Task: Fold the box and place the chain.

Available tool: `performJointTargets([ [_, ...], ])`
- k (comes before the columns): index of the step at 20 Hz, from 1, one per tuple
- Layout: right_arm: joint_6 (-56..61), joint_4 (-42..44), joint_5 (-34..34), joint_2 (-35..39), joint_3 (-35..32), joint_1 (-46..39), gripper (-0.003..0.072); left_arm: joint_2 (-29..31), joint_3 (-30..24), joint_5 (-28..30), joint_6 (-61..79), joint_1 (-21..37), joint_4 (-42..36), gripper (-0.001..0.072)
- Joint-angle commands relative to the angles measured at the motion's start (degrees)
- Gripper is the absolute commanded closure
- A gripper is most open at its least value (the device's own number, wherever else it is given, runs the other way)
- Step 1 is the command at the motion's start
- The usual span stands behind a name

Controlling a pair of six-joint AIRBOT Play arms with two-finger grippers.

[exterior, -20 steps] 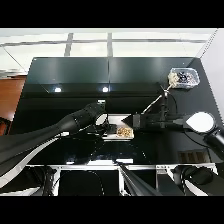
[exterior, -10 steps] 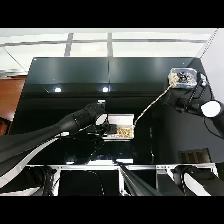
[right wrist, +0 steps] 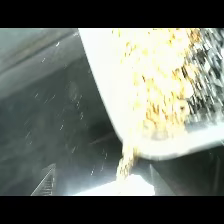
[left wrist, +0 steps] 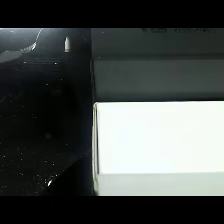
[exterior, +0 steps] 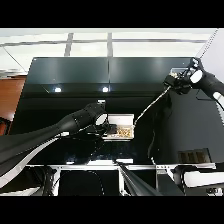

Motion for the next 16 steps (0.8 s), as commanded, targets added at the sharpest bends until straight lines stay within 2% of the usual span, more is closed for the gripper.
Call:
performJointTargets([
  [1, 1.1, -1.9, 3.6, -5.2, 4.5, -0.4, 0.0391, 0.0, 0.0, 0.0, 0.0, 0.0, 0.0, 0.0680],
  [2, 1.1, -2.3, 4.9, -5.1, 4.6, -0.7, 0.0614, 0.0, 0.0, 0.0, 0.0, 0.0, 0.0, 0.0680],
  [3, 0.7, -2.5, 6.9, -4.6, 4.7, -0.9, 0.0664, 0.0, 0.0, 0.0, 0.0, 0.0, 0.0, 0.0680],
  [6, -6.5, -2.9, 12.9, 0.8, 4.7, -0.9, 0.0664, 0.0, 0.0, 0.0, 0.0, 0.0, 0.0, 0.0680],
  [11, -18.2, -1.4, 30.4, 22.0, 4.6, 1.4, 0.0664, 0.0, 0.0, 0.0, 0.0, 0.0, 0.0, 0.0680],
  [13, -18.9, -0.5, 32.9, 32.0, 4.6, 4.0, 0.0664, 0.0, 0.0, 0.0, 0.0, 0.0, 0.0, 0.0680],
  [16, -18.8, 3.8, 33.1, 44.8, 4.6, 6.7, 0.0664, 0.0, 0.0, 0.0, 0.0, 0.0, 0.0, 0.0680],
])
